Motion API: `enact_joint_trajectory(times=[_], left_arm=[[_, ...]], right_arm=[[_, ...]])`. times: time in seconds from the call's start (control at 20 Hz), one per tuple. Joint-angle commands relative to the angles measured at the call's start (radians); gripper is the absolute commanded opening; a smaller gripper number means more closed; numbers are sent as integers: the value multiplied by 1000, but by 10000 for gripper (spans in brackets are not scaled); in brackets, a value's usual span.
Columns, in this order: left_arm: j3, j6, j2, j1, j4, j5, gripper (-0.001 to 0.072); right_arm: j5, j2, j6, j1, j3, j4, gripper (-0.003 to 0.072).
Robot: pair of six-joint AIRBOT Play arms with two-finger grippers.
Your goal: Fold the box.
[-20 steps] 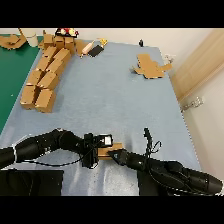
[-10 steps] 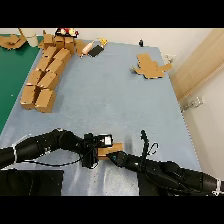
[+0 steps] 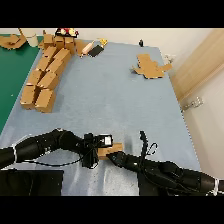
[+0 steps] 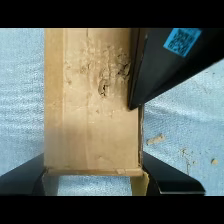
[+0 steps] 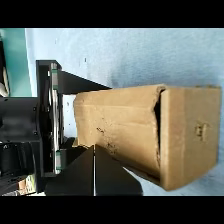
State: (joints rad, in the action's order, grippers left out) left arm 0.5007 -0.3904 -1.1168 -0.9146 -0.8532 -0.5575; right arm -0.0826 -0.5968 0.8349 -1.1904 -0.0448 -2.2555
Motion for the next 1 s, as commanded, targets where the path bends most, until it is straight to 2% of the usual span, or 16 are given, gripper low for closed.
enact_joint_trajectory(times=[0.0, 0.4, 0.65, 0.8, 0.95], left_arm=[[0, 0, 1, 0, 0, 0, 382], [0, 0, 1, 0, 0, 0, 382], [0, 0, 1, 0, 0, 0, 382], [0, 0, 1, 0, 0, 0, 382], [0, 0, 1, 0, 0, 0, 382]], right_arm=[[3, -20, 0, -1, 0, -1, -1], [-16, -12, -5, -10, -5, -1, -1], [-7, 103, -42, -31, -27, -1, 0], [40, 143, -41, 59, -11, 1, 0], [80, 141, -40, 242, -6, 118, 1]])
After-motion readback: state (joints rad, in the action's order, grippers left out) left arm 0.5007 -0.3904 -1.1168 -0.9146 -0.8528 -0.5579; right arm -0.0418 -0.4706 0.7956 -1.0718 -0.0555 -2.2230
